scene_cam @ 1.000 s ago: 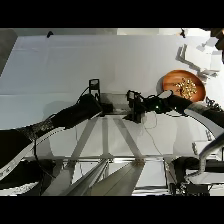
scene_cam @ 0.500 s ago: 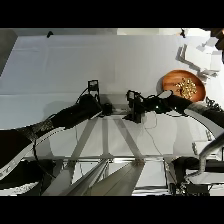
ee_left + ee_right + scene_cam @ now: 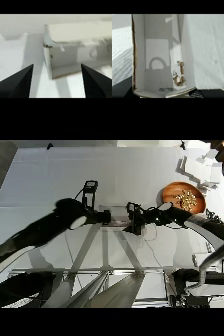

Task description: Fold the box and place the chain.

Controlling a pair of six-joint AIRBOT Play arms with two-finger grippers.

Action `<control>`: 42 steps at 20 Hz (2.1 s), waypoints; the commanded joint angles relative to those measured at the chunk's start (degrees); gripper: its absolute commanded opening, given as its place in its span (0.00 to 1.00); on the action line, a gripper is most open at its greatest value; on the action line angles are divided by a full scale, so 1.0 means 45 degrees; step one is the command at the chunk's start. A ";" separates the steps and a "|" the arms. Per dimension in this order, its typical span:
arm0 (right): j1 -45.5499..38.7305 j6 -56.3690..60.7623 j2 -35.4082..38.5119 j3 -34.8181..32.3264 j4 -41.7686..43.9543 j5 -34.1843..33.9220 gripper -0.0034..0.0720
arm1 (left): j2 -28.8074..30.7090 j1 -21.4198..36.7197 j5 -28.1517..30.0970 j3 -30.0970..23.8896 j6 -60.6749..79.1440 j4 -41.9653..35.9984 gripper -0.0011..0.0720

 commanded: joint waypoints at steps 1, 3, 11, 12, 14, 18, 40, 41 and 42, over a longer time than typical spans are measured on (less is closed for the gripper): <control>0.0000 -0.0005 0.0005 0.0010 -0.0005 0.0000 0.74 | 0.1151 0.0962 -0.0957 0.0000 0.6975 -0.2254 0.88; 0.0000 -0.0005 0.0005 0.0010 -0.0005 0.0000 0.74 | 0.1205 0.1904 -0.1443 -0.0010 1.0715 -0.3167 0.88; 0.0000 -0.0005 0.0005 0.0010 -0.0005 0.0000 0.74 | -0.0442 0.5566 -0.2157 -0.0204 2.3873 -0.8602 0.92; 0.0000 -0.0005 0.0005 0.0010 -0.0005 0.0000 0.74 | -0.0797 0.5751 -0.2307 -0.0219 2.4902 -0.8811 0.99; 0.0000 -0.0005 0.0005 0.0005 -0.0005 0.0005 0.74 | -0.1428 0.5940 -0.2327 -0.0219 2.6325 -0.9088 0.99; 0.0000 -0.0005 0.0005 0.0005 -0.0005 0.0000 0.74 | -0.2492 0.6407 -0.2705 -0.0233 2.8778 -1.1035 0.99; 0.0000 -0.0005 0.0005 0.0010 -0.0005 0.0005 0.74 | -0.3133 0.7223 -0.1977 -0.2220 3.3339 -1.3809 0.99; 0.0000 -0.0005 0.0005 0.0010 -0.0005 0.0005 0.74 | -0.3133 0.7227 -0.2035 -0.2220 3.3329 -1.3828 0.99; 0.0000 -0.0005 0.0005 0.0005 -0.0005 0.0005 0.74 | -0.3133 0.7227 -0.2045 -0.2220 3.3325 -1.3833 0.99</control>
